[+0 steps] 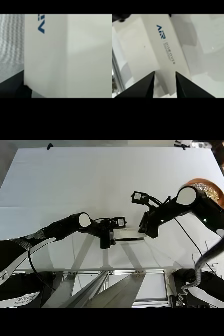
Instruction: Fold the box and place the chain.
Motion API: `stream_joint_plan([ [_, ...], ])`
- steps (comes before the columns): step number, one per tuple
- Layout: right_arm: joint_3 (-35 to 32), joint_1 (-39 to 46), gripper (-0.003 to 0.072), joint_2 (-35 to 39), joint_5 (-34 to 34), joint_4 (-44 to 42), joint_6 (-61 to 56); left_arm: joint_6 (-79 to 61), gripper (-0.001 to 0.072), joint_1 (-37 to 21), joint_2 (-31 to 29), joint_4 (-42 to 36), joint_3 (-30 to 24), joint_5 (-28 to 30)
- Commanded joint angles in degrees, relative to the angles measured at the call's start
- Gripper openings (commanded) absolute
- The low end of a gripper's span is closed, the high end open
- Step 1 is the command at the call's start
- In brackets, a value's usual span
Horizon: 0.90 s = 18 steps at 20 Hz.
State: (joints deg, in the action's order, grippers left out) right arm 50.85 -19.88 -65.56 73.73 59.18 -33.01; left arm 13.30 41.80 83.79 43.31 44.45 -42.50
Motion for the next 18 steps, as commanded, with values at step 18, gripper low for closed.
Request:
stream_joint_plan([
  [18,-6.2,-3.8,0.0398,4.5,-9.8,6.8,2.3,0.0,0.0316,0.0,0.0,0.0,0.0,0.0],
])
